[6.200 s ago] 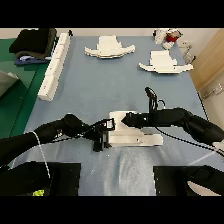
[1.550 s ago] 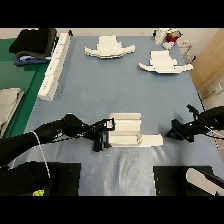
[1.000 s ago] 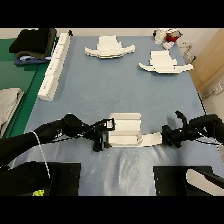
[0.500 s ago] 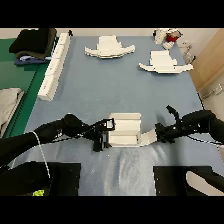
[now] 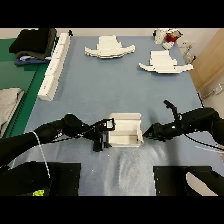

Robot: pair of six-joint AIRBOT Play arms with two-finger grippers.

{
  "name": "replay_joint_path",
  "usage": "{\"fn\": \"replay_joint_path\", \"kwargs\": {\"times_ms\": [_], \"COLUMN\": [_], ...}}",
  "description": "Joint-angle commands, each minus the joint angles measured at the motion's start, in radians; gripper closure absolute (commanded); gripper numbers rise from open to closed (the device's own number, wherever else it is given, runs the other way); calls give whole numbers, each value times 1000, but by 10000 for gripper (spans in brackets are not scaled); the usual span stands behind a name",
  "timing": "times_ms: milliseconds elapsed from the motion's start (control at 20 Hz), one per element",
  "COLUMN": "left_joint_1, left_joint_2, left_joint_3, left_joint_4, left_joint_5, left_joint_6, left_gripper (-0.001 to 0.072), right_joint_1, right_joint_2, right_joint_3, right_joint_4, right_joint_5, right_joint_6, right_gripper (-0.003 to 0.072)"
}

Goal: Fold the box.

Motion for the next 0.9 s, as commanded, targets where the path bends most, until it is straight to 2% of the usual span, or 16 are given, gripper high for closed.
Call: {"fn": "replay_joint_path", "kwargs": {"times_ms": [0, 150, 350, 600, 850], "left_joint_1": [0, 0, 0, 0, 0], "left_joint_2": [0, 0, 0, 0, 0], "left_joint_3": [1, 1, 1, 1, 1], "left_joint_4": [0, 0, 0, 0, 0], "left_joint_5": [0, 0, 0, 0, 0], "left_joint_6": [0, 0, 0, 0, 0], "left_gripper": [169, 169, 169, 169, 169], "right_joint_1": [78, 138, 255, 456, 641], "right_joint_2": [11, 11, 10, 8, -44], "right_joint_3": [2, 2, 3, 84, 209], "right_joint_4": [0, -12, -93, -381, -633], "right_joint_5": [55, 135, 241, 307, 258], "right_joint_6": [1, 21, 174, 515, 866], "right_gripper": [326, 326, 336, 338, 338]}}
